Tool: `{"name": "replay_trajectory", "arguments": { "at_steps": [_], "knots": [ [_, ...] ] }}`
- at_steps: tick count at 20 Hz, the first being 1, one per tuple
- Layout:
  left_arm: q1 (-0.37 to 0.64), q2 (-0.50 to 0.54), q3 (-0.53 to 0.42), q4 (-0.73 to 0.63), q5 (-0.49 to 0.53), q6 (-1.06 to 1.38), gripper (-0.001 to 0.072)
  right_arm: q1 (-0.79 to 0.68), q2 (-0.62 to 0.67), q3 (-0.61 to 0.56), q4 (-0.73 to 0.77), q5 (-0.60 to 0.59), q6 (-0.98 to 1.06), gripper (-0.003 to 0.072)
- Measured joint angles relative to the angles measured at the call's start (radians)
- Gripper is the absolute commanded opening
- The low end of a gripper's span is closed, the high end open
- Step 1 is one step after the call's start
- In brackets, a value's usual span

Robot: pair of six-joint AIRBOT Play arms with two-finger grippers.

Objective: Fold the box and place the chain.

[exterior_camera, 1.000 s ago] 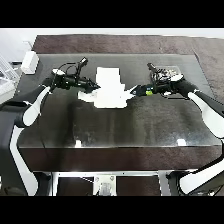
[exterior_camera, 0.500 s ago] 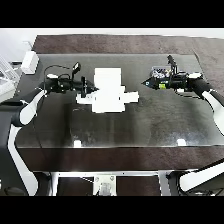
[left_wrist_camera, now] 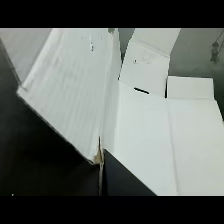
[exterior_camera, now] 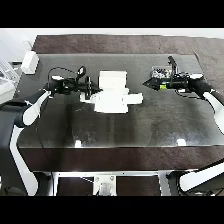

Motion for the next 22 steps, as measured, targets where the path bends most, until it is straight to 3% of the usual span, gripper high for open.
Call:
{"name": "replay_trajectory", "arguments": {
  "at_steps": [7,22],
  "knots": [
    [-0.004,-0.001,-0.055,-0.037,0.032,0.089,0.0019,0.000,0.000,-0.023,-0.002,0.008,-0.024,0.0233],
    [-0.003,-0.001,-0.063,-0.028,0.068,0.109,0.0017,-0.002,0.000,-0.025,-0.022,0.008,-0.034,0.0232]
  ]
}}
